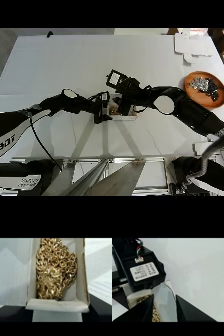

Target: Fold the box and place the chain.

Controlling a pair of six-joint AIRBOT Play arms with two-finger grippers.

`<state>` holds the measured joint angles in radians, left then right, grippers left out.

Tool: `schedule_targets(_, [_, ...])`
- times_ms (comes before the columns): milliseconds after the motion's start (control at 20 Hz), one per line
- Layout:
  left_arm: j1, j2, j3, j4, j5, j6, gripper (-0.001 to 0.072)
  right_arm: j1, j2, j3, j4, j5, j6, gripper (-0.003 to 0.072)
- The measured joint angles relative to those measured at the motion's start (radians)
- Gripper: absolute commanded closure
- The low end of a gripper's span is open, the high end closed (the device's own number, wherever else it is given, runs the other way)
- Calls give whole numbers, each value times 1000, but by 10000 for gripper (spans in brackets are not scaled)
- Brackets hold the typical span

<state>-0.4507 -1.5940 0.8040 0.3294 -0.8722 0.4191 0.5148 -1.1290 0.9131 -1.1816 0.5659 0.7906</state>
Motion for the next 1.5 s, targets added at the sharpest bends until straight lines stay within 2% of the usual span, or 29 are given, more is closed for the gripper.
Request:
schedule_targets(150, [0, 0, 0, 0, 0, 0, 434, 3, 7, 10, -10, 0, 14, 401])
schedule_targets(300, [0, 0, 0, 0, 0, 0, 434, -13, 9, 39, -16, 34, 44, 473])
schedule_targets(400, [0, 0, 0, 0, 0, 0, 434, -47, 4, 64, -19, 53, 110, 471])
schedule_targets(500, [0, 0, 0, 0, 0, 0, 434, -97, -18, 89, -22, 92, 187, 459])
schedule_targets(600, [0, 0, 0, 0, 0, 0, 434, -150, -62, 112, -23, 155, 248, 385])
schedule_targets(700, [0, 0, 0, 0, 0, 0, 434, -187, -121, 136, -23, 237, 283, 379])
schedule_targets(950, [0, 0, 0, 0, 0, 0, 434, -208, -217, 164, 38, 394, 208, 307])
schedule_targets(1050, [0, 0, 0, 0, 0, 0, 434, -203, -225, 168, 61, 420, 163, 282])
schedule_targets(1500, [0, 0, 0, 0, 0, 0, 434, -126, -216, 171, 85, 442, 1, 282])
